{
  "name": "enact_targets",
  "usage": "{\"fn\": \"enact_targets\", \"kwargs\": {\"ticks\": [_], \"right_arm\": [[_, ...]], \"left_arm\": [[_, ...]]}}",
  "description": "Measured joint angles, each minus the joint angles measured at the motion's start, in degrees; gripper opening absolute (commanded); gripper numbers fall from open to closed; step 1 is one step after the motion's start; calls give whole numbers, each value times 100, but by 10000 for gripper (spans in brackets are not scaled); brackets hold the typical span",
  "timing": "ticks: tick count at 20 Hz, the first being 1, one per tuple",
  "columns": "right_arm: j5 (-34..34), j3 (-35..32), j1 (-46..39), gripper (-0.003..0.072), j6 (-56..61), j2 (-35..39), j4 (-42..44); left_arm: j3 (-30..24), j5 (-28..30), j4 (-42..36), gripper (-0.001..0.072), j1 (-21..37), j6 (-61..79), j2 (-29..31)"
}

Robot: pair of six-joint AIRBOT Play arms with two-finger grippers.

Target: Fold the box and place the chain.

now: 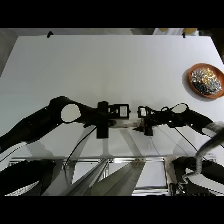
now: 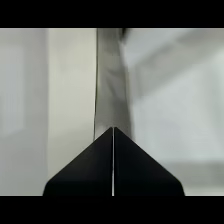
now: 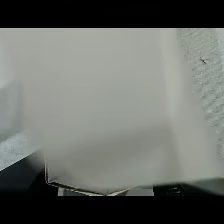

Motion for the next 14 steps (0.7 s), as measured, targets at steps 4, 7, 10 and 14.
{"fn": "enact_targets", "kwargs": {"ticks": [4,7,10,14], "right_arm": [[0,0,0,336,0,0,0],[0,0,0,336,0,0,0],[0,0,0,336,0,0,0],[0,0,0,336,2,0,0]], "left_arm": [[0,1460,-120,6,-7,-337,-334],[0,2096,-271,6,83,-435,-647],[0,2345,-439,6,151,-479,-1001],[0,2404,-555,9,181,-498,-1325]]}}
